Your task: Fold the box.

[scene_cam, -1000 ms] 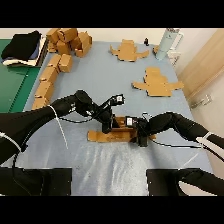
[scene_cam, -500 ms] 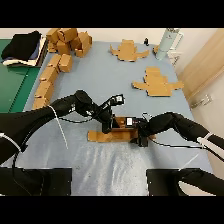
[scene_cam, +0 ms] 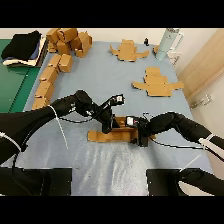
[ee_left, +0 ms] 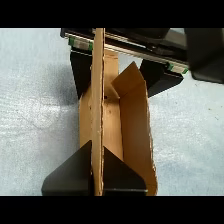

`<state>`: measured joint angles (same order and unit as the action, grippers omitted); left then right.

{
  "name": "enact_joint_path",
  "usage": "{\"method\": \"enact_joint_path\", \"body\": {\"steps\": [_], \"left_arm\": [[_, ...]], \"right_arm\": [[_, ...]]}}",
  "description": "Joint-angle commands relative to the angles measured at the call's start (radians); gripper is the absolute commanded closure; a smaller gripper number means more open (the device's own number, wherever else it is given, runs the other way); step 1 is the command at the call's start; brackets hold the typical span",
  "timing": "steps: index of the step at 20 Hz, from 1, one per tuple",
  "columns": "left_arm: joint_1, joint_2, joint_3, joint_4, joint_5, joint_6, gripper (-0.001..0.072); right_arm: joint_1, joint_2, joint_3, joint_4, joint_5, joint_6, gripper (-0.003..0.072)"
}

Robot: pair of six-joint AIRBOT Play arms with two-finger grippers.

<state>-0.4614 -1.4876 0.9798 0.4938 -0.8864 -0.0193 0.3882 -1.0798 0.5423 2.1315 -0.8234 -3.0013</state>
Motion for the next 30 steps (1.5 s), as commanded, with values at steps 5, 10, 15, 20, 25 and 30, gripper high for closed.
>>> {"method": "enact_joint_path", "body": {"steps": [5,10,15,20,25,30], "left_arm": [[0.000,0.000,0.000,0.000,0.000,0.000,0.0696],[0.000,0.000,0.000,0.000,0.000,0.000,0.0696],[0.000,0.000,0.000,0.000,0.000,0.000,0.0696],[0.000,0.000,0.000,0.000,0.000,0.000,0.0696],[0.000,0.000,0.000,0.000,0.000,0.000,0.0695],[0.000,0.000,0.000,0.000,0.000,0.000,0.0696]], "right_arm": [[0.000,-0.005,-0.038,0.004,0.038,0.000,0.0128],[0.000,-0.002,-0.045,0.005,0.060,0.000,0.0175],[0.000,-0.001,-0.045,0.004,0.060,0.000,0.0176],[0.000,-0.001,-0.045,0.004,0.059,0.000,0.0175],[0.000,0.018,-0.045,0.005,0.055,0.000,0.0100],[0.000,0.034,-0.045,0.013,0.055,0.000,-0.0014]]}}
